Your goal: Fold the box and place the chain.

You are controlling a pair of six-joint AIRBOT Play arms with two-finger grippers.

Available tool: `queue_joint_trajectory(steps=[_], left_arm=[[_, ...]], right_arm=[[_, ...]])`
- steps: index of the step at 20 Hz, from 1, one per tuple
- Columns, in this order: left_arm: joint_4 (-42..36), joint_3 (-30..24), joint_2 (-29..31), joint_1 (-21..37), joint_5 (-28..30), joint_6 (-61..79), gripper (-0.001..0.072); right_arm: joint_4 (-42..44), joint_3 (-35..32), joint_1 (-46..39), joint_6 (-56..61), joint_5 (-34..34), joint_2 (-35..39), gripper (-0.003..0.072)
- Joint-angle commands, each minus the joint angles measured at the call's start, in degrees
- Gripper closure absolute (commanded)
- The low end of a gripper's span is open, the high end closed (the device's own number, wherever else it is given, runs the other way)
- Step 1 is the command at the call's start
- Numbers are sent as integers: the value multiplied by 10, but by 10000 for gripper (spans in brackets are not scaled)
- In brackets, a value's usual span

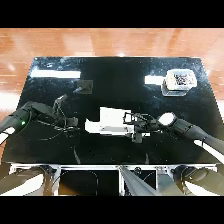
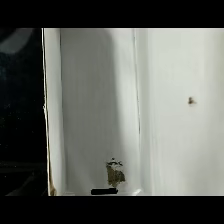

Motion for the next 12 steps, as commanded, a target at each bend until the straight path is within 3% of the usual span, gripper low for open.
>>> queue_joint_trajectory(steps=[1, 7, 12], left_arm=[[-38, 0, -35, -32, -11, -2, 691], [-52, 0, -40, -73, -84, -2, 690], [-73, 0, -40, -73, -72, 24, 690]], right_arm=[[0, 0, 0, 0, -1, 0, 140], [0, 0, 0, 2, -1, 0, 141], [0, 0, 0, 2, -2, 0, 140]])
